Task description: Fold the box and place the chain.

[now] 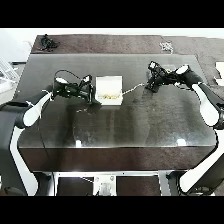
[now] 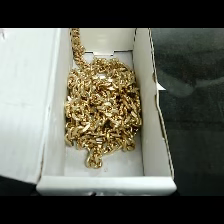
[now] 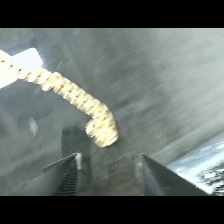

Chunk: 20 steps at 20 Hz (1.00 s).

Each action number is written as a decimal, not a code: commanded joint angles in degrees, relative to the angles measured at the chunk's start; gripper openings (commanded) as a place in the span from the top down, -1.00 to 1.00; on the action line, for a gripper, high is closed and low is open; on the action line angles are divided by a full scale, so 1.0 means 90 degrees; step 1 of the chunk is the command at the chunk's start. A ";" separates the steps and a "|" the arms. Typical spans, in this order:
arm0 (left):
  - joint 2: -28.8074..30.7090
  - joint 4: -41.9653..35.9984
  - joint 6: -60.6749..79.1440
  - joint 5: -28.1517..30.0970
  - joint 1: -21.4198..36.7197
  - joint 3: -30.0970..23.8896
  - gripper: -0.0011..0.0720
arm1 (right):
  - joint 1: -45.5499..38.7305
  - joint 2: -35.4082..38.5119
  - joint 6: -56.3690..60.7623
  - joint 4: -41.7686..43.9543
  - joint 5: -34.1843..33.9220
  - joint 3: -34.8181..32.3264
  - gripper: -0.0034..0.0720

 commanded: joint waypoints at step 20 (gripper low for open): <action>0.0002 0.0002 0.0002 -0.0002 -0.0002 0.0002 -0.47 | 0.0121 -0.0442 -0.0204 0.0549 0.0080 0.0114 -0.10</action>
